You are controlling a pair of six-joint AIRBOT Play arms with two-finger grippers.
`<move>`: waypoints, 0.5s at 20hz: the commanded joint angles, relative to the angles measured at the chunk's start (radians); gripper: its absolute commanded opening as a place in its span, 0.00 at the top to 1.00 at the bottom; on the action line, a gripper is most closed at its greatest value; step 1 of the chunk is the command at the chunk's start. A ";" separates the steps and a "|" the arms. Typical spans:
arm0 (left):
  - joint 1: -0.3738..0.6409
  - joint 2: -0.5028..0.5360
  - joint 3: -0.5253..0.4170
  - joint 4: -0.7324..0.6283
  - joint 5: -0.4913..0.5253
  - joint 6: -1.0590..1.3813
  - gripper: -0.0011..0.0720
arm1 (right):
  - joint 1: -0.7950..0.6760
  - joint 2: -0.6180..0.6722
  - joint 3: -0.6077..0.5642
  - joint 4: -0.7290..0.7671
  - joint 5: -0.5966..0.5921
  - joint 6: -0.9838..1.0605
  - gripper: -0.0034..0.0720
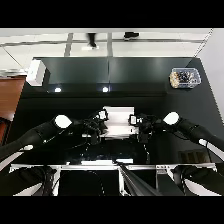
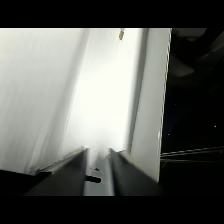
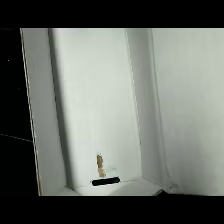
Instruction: Fold the box and place the chain.
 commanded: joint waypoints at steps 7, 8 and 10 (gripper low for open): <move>-0.019 -0.008 0.001 -0.002 0.004 -0.001 0.58 | 0.000 0.000 0.000 0.000 0.000 0.000 0.89; -0.011 -0.003 0.001 0.000 -0.002 -0.003 0.91 | 0.000 0.000 0.000 0.000 0.000 0.000 0.89; 0.019 0.027 0.005 0.029 -0.037 -0.017 0.95 | 0.000 0.000 0.000 0.000 0.000 0.000 0.89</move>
